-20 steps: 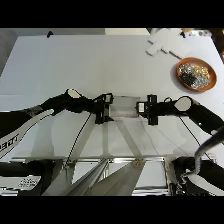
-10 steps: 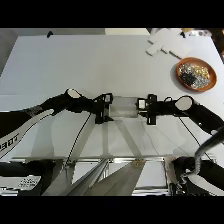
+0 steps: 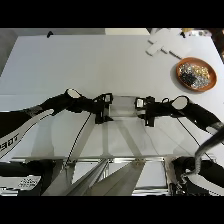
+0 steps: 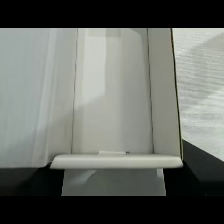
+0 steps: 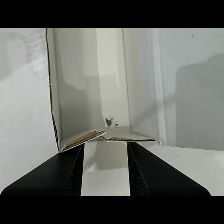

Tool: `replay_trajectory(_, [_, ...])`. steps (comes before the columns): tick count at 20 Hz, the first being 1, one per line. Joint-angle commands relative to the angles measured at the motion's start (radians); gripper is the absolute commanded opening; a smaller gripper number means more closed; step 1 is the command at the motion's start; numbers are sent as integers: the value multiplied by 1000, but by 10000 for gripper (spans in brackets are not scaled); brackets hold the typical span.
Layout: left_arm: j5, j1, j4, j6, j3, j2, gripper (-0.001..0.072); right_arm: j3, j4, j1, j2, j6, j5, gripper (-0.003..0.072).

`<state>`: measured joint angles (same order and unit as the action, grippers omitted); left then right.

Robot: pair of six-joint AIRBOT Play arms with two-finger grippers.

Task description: Fold the box and place the chain.

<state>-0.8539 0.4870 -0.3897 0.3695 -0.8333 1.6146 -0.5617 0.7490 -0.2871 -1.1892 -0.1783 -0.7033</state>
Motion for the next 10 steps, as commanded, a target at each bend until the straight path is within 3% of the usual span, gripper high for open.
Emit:
replay_trajectory(1, [0, 1, 0, 0, 0, 0, 206, 0, -108, -1, -7, -68, 15, 288])
replay_trajectory(4, [0, 1, 0, 0, 0, 0, 206, 0, -158, -15, -8, -95, 16, 283])
replay_trajectory(8, [0, 1, 0, 0, 0, 0, 206, 1, -148, -36, -8, -96, 15, 170])
replay_trajectory(10, [0, 1, 0, 0, 0, 0, 206, 1, -135, -36, -8, -95, 15, 156])
